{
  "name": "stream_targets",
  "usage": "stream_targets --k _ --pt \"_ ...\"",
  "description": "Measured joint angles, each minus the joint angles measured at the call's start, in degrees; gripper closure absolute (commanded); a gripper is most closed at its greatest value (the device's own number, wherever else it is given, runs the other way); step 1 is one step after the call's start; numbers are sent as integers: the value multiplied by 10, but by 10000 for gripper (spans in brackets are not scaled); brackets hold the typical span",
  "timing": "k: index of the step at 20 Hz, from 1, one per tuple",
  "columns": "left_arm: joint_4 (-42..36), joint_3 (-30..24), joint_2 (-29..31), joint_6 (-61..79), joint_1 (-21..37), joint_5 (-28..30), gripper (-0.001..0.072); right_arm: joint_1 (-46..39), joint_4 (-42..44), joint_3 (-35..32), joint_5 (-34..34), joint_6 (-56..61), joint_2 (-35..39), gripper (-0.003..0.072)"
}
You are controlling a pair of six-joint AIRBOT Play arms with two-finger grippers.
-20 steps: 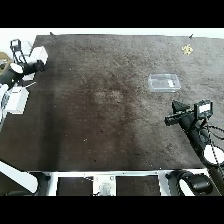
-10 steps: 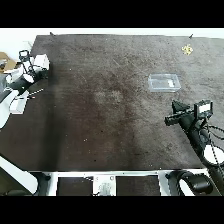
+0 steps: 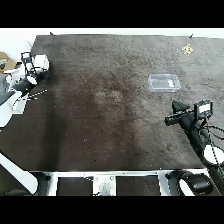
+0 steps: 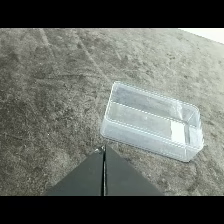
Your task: Fold the box and place the chain.
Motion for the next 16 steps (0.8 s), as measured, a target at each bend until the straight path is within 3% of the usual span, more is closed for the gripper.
stream_targets --k 9,15,16 --pt "2 6 30 31 0 43 15 0 0 0 0 0 0 681" --pt "2 7 138 51 0 39 18 0 0 0 -1 0 0 681" --pt "2 8 167 52 0 31 218 0 0 0 -1 0 0 681"
